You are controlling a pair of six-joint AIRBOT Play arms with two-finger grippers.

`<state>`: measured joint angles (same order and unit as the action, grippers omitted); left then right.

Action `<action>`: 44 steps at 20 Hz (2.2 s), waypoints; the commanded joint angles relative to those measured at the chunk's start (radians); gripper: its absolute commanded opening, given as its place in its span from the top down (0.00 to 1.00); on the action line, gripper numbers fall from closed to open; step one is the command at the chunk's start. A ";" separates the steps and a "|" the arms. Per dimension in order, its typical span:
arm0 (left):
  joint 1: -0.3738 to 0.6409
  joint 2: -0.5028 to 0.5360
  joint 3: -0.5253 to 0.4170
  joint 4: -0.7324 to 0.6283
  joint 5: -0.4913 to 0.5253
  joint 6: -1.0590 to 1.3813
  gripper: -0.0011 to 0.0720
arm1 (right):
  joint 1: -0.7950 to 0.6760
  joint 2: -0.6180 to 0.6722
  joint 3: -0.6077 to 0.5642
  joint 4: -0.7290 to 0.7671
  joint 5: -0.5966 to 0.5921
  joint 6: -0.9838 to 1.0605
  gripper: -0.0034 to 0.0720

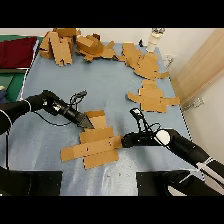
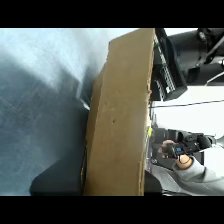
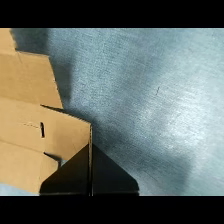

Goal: Fold the box.

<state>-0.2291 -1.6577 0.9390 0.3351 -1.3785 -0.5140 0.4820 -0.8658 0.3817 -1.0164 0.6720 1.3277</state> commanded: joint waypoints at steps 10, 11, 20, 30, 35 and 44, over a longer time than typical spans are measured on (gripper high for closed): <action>-0.013 0.006 0.001 -0.153 0.055 0.287 0.97 | -0.003 -0.001 0.014 -0.008 -0.003 0.040 0.64; -0.028 0.016 0.002 -0.156 0.086 0.320 0.97 | -0.010 -0.001 0.031 -0.016 -0.010 0.074 0.64; -0.201 0.175 0.001 0.081 0.328 0.505 0.97 | -0.287 0.003 0.262 -0.241 0.062 0.229 0.44; -0.242 0.257 -0.027 -0.051 0.497 0.681 0.97 | -0.363 0.002 0.266 -0.215 0.114 0.247 0.65; -0.309 0.278 -0.111 -0.051 0.591 0.750 0.97 | -0.362 -0.008 0.265 -0.215 0.119 0.247 0.65; -0.327 0.282 -0.143 -0.052 0.587 0.760 0.97 | -0.362 -0.008 0.265 -0.214 0.117 0.247 0.65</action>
<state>-0.5522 -1.3766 0.8009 0.2829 -0.7879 0.2420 0.1192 -0.8730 0.6468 -1.2312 0.7883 1.5742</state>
